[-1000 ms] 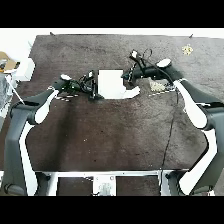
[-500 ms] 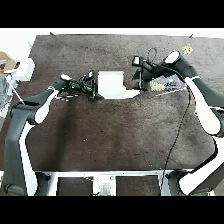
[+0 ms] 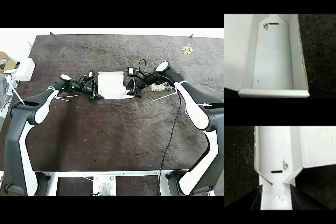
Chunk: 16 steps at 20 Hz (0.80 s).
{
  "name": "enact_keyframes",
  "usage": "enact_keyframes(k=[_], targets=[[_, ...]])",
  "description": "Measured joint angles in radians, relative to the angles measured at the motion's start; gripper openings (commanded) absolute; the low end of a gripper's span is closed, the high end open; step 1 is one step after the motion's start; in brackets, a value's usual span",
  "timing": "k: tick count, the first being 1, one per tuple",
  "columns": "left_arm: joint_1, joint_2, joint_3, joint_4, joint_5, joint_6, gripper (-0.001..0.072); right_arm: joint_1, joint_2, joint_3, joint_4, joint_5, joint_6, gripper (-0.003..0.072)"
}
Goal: Fold the box and place the chain.
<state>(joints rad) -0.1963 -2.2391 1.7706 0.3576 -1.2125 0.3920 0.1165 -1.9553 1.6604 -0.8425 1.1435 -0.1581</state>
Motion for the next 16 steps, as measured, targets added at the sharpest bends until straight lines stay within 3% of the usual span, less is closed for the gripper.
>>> enact_keyframes(k=[2,3,16], targets=[[0.000,0.000,0.000,0.000,0.000,0.000,0.0349,0.013,-0.007,0.000,0.011,-0.018,-0.004,0.0305],[0.000,0.000,0.000,0.000,0.000,0.000,0.0349,0.018,-0.011,0.000,0.012,-0.026,-0.005,0.0208],[0.001,0.000,0.000,0.002,-0.001,0.000,0.0349,0.062,-0.048,0.000,0.128,-0.060,-0.007,0.0226]])
